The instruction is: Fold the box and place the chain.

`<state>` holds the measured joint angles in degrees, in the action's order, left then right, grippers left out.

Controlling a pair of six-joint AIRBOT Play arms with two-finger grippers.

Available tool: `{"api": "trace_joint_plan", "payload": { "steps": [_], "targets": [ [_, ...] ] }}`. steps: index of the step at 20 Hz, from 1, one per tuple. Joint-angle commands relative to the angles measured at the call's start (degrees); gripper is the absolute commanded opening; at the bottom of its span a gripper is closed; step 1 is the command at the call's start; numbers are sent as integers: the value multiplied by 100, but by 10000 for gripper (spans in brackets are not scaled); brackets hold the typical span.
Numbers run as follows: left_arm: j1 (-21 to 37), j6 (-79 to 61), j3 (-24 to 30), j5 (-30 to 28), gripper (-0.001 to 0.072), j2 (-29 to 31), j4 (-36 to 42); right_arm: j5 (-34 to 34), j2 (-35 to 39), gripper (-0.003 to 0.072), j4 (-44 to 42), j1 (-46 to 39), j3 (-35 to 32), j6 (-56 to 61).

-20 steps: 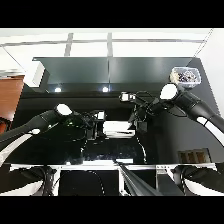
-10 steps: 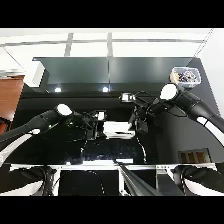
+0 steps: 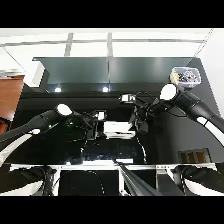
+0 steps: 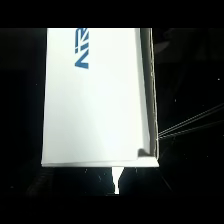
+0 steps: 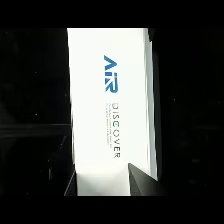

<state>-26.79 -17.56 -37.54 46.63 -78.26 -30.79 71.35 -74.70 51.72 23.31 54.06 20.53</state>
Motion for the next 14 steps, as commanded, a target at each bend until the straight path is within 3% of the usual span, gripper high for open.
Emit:
{"api": "trace_joint_plan", "payload": {
  "steps": [1,14],
  "targets": [
    [4,0,-4,-7,403,-2,-2,17,-4,314,103,4,-4,0],
    [4,-2,-4,-9,410,-2,-7,-61,-4,315,208,4,-4,0]
  ]
}}
